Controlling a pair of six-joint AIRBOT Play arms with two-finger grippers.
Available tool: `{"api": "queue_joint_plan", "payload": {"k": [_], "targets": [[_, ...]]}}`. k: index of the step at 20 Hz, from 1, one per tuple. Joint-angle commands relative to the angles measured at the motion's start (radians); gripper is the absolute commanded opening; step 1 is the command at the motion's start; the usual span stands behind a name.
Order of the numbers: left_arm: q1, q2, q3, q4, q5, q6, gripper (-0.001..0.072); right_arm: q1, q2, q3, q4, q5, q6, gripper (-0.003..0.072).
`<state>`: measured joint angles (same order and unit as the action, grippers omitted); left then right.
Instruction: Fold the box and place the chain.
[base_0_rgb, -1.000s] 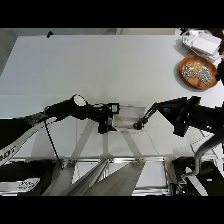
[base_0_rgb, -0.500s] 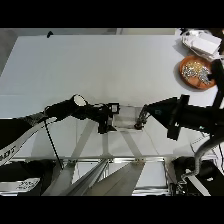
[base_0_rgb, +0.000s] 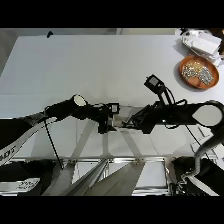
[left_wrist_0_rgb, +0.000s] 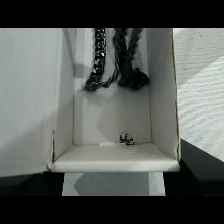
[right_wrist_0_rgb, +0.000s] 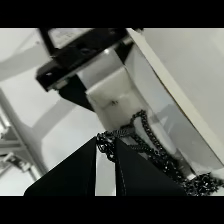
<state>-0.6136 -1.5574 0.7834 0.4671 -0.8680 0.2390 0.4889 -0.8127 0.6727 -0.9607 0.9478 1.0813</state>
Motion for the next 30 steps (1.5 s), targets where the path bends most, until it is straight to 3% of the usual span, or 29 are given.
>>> {"api": "queue_joint_plan", "payload": {"k": [1,8,10,13,15,16,21,23,26,30], "targets": [[0.001,0.001,0.001,0.0,0.0,0.0,0.0137,0.023,-0.068,-0.073,-0.003,-0.123,0.03,0.0008],[0.001,0.001,0.001,0.0,0.0,0.0,0.0137,0.023,-0.14,-0.188,0.066,-0.252,0.028,0.0013],[0.001,0.001,0.001,0.0,0.0,0.0,0.0137,0.023,-0.15,-0.19,0.068,-0.258,0.028,0.0101],[0.001,0.001,0.001,0.0,0.0,0.0,0.0137,0.023,-0.147,-0.188,0.097,-0.252,0.029,0.0139],[0.001,0.001,0.001,0.0,0.0,0.0,0.0137,0.022,-0.122,-0.184,0.109,-0.241,0.055,0.0284],[0.001,0.001,0.001,0.0,0.0,0.0,0.0137,0.022,-0.101,-0.176,0.106,-0.232,0.072,0.0301],[0.001,0.001,0.001,0.0,0.0,0.0,0.0137,-0.057,0.09,-0.144,-0.04,-0.128,0.163,0.0285],[0.001,0.001,0.001,0.0,0.0,0.0,0.0137,-0.136,0.174,-0.144,-0.16,-0.017,0.186,0.0285],[0.001,0.0,0.001,0.0,0.0,0.0,0.0137,-0.219,0.237,-0.146,-0.327,0.196,0.068,0.025],[0.001,0.001,0.001,0.0,0.0,0.0,0.0137,-0.24,0.197,-0.232,-0.248,0.131,-0.093,0.0211]]}}
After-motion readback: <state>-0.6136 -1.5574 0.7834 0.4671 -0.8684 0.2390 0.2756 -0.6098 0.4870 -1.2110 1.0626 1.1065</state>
